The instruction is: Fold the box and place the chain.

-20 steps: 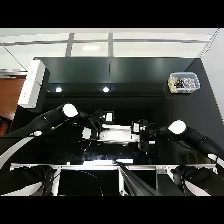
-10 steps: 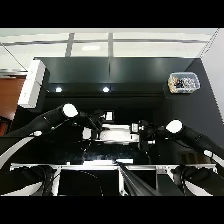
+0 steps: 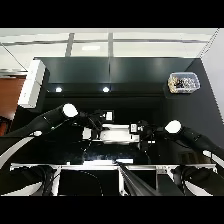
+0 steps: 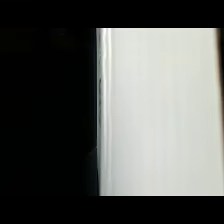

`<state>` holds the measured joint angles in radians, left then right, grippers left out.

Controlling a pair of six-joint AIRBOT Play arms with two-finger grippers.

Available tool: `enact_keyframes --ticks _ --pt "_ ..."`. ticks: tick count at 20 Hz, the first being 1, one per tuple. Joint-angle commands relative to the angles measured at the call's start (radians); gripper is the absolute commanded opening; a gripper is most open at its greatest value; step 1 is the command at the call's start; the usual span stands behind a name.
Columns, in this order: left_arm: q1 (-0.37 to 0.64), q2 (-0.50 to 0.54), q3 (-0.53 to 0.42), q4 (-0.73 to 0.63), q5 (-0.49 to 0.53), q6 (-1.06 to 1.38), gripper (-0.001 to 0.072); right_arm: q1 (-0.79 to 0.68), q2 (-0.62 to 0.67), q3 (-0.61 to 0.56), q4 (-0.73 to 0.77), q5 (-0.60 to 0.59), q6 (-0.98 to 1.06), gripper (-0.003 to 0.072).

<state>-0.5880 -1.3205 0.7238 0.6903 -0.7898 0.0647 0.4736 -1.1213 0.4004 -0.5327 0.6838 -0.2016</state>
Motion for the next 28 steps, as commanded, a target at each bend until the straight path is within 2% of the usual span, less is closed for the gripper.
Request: enact_keyframes --ticks 1,4,5,6,7,8,9,10,11,14,17,18,19,20,22,25,28 --pt "0.0 0.0 0.0 0.0 0.0 0.002 0.003 0.042 -0.005 0.001 -0.056 -0.053 0.06 0.0611" --pt "0.0 0.0 0.0 0.001 0.0 -0.006 0.003 0.042 -0.005 0.001 -0.056 -0.059 0.066 0.0606" --pt "0.0 0.0 0.0 0.001 0.0 -0.009 0.003 0.042 -0.005 0.001 -0.056 -0.059 0.066 0.0467" --pt "0.0 0.001 0.0 0.001 -0.007 -0.009 0.0032 0.042 -0.005 0.001 -0.056 -0.059 0.066 0.0436" --pt "0.0 0.001 0.0 0.001 -0.013 -0.01 0.0034 0.042 -0.005 0.001 -0.056 -0.059 0.066 0.0436" --pt "0.001 0.003 0.0 0.003 -0.031 -0.019 0.0103 0.042 -0.005 0.001 -0.056 -0.059 0.066 0.0436" --pt "0.002 0.012 0.0 0.014 -0.042 -0.051 0.03 0.042 -0.005 0.001 -0.056 -0.059 0.066 0.0436" --pt "0.007 0.029 0.0 0.018 -0.042 -0.102 0.0448 0.042 -0.005 0.001 -0.056 -0.059 0.066 0.0436" --pt "0.015 0.055 0.0 0.024 -0.048 -0.15 0.0474 0.042 -0.005 0.001 -0.063 -0.056 0.066 0.0436" --pt "0.037 0.178 0.0 0.108 -0.106 -0.287 0.0474 0.042 -0.005 0.001 -0.071 -0.027 0.047 0.0435" --pt "0.052 0.293 0.0 0.252 -0.253 -0.543 0.046 0.042 -0.005 0.001 -0.071 -0.026 0.045 0.0436" --pt "0.052 0.317 0.0 0.277 -0.307 -0.602 0.0336 0.042 -0.005 0.001 -0.073 -0.02 0.041 0.0435" --pt "0.052 0.333 0.0 0.285 -0.37 -0.634 0.0099 0.042 -0.005 0.001 -0.075 -0.012 0.035 0.0435" --pt "0.051 0.336 0.0 0.28 -0.418 -0.635 0.0029 0.042 -0.005 0.001 -0.077 -0.011 0.034 0.0436" --pt "0.044 0.333 -0.014 0.202 -0.452 -0.663 0.0029 0.042 -0.005 0.001 -0.077 -0.011 0.034 0.0436" --pt "0.043 0.318 -0.053 0.035 -0.332 -0.663 0.0029 0.042 -0.005 0.001 -0.077 -0.011 0.034 0.0435" --pt "0.041 0.275 -0.101 -0.104 -0.089 -0.656 0.0029 0.042 -0.005 0.001 -0.077 -0.011 0.034 0.0435"
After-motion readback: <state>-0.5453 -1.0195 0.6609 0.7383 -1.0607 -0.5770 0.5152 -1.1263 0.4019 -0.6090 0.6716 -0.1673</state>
